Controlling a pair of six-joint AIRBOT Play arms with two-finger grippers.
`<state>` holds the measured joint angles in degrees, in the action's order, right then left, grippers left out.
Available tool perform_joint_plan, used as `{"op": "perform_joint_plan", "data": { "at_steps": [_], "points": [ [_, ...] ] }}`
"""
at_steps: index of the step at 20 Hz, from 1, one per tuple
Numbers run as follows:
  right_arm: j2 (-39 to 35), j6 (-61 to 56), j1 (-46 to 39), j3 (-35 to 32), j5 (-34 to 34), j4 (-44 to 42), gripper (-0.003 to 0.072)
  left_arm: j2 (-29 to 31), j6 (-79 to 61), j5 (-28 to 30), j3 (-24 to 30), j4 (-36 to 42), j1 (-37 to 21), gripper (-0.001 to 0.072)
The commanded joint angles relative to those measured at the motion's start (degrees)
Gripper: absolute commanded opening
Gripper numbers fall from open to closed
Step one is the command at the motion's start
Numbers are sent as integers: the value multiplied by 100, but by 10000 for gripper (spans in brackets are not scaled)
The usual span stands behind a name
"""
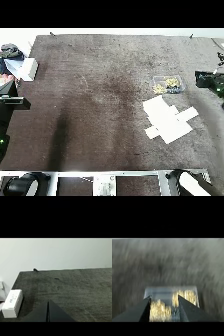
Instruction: Fold the box and place the chain.
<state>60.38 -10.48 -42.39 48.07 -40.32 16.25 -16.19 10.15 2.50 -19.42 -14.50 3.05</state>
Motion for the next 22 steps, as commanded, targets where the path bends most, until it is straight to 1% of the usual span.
{"op": "perform_joint_plan", "data": {
  "at_steps": [1, 2, 3, 6, 9, 11, 13, 15, 16, 19, 22],
  "points": [
    [1132, -1029, -1207, 1032, -2024, 1676, 398, 4, -2, 2, 2, 0, 0, 11],
    [1381, -1126, -1327, 1327, -2232, 1891, 398, 4, -2, 0, 2, 0, 0, 11],
    [1696, -1128, -1399, 1700, -2594, 2166, 397, 4, -2, 0, 2, 0, 0, 12],
    [2708, -1259, -1408, 2857, -3567, 2977, 398, 4, -2, 0, 2, 0, 0, 12],
    [3759, -1670, -1408, 3952, -4380, 3571, 397, 4, -2, 0, 2, 0, 0, 11],
    [4304, -1788, -1405, 4478, -4826, 3786, 398, 4, -2, 0, 2, 0, 0, 11],
    [4699, -1886, -1403, 4883, -4981, 4070, 397, 4, -2, 0, 2, 0, 0, 11],
    [4988, -1932, -1403, 5156, -5104, 4273, 397, 4, -2, 0, 2, 0, 0, 11],
    [5084, -1930, -1403, 5211, -5115, 4245, 396, 4, -2, 2, 2, 0, 0, 11],
    [5386, -1910, -1394, 5246, -5458, 4225, 397, 4, -2, 2, 2, 0, 0, 11],
    [5604, -1910, -1394, 5246, -5574, 4179, 397, 4, -2, 2, 2, 0, 0, 11]
  ]
}}
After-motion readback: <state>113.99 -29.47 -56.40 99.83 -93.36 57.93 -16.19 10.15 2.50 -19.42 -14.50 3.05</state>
